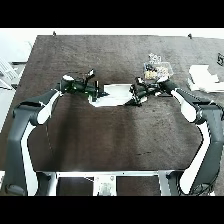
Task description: Fold the box and place the chain.
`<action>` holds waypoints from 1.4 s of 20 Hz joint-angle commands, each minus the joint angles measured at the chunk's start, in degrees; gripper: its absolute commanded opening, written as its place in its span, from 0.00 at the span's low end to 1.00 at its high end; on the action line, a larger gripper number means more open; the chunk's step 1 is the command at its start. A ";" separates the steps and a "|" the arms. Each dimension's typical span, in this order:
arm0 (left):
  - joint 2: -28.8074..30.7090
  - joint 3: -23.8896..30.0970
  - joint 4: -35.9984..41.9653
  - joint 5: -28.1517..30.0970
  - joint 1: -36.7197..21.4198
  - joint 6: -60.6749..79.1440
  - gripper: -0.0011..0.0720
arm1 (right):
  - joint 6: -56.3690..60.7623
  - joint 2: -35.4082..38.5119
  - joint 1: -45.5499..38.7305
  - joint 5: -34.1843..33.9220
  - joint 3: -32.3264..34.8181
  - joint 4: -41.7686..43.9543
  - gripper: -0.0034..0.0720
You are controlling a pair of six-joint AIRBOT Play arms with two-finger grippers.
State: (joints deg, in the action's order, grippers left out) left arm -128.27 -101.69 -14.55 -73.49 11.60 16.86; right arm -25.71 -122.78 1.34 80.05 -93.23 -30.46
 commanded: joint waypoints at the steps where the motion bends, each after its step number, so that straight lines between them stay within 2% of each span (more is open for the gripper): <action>1: -0.04 0.00 0.00 0.04 0.04 0.00 0.04 | 0.00 -0.04 0.07 0.15 0.02 -0.17 0.53; 28: -0.04 0.00 0.46 0.02 0.04 -0.04 0.04 | 0.00 -0.02 -0.94 1.18 0.15 -0.15 0.53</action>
